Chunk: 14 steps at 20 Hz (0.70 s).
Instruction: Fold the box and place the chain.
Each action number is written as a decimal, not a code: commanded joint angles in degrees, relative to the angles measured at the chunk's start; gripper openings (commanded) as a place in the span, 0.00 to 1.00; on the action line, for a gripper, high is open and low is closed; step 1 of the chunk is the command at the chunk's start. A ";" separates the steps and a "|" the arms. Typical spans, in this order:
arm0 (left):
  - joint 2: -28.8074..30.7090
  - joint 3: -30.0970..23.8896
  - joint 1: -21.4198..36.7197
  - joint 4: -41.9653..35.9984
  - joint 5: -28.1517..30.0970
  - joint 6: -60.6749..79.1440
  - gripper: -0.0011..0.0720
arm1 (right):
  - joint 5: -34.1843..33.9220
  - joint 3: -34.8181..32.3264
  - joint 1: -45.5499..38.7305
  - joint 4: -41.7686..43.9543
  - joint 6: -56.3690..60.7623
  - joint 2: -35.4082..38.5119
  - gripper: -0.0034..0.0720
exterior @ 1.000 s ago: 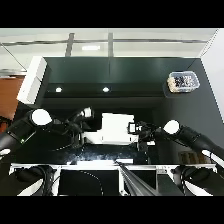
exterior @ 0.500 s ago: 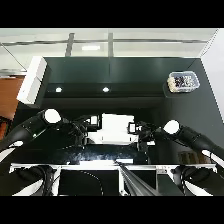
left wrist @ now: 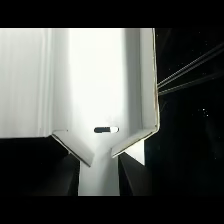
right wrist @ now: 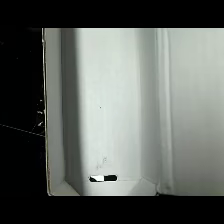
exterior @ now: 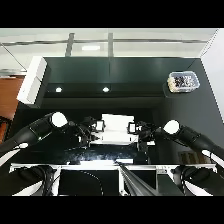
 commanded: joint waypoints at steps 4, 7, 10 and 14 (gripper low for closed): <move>-0.04 -0.11 -0.37 -6.23 0.13 0.13 0.40 | 0.00 -0.02 0.02 0.00 0.00 -0.02 0.37; -0.22 -0.13 -1.49 -7.56 0.17 0.13 0.40 | -0.02 -0.02 0.02 -0.02 0.00 0.00 0.37; -1.29 -0.13 -1.73 -7.80 0.09 -0.48 0.37 | -0.02 -0.02 0.02 -0.02 0.00 0.00 0.37; -2.60 -0.11 -1.73 -7.93 0.09 -0.46 0.23 | -0.02 -0.02 0.02 -0.02 0.00 -0.02 0.37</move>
